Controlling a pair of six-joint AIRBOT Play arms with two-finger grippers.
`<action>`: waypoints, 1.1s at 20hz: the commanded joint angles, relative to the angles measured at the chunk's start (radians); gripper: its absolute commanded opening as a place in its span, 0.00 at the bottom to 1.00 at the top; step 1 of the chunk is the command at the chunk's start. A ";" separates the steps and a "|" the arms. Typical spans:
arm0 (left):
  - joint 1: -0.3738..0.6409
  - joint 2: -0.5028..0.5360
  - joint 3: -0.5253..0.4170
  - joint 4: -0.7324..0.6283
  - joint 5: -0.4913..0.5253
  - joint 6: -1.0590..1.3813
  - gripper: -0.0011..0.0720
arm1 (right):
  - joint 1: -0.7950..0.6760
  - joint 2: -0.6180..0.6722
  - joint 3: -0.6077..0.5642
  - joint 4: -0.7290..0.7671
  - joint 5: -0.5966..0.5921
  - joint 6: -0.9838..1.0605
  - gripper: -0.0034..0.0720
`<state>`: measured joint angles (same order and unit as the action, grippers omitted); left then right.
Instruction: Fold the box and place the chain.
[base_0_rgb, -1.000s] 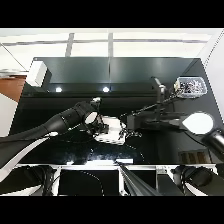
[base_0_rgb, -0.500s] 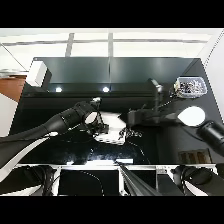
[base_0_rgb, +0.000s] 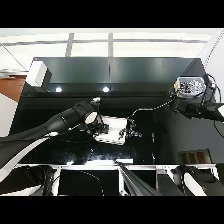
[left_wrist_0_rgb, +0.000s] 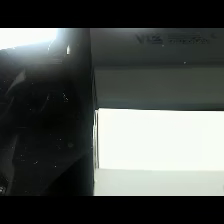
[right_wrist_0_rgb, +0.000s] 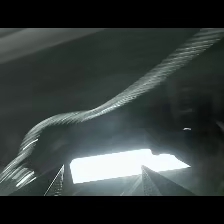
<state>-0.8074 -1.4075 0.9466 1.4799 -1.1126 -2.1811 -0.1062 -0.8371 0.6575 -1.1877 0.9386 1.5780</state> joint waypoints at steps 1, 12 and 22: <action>0.000 0.000 0.000 0.001 0.001 0.000 0.07 | -0.079 -0.109 -0.017 -0.126 -0.204 0.094 0.78; 0.000 0.000 0.000 0.000 0.000 0.000 0.07 | -0.076 -0.581 0.183 -0.012 -0.465 0.128 0.78; 0.000 0.000 0.000 0.000 0.000 0.000 0.07 | -0.075 -0.496 0.239 -0.017 -0.227 -0.022 0.09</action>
<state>-0.8074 -1.4075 0.9466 1.4803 -1.1126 -2.1811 -0.1810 -1.3853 0.8745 -1.1995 0.6014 1.6264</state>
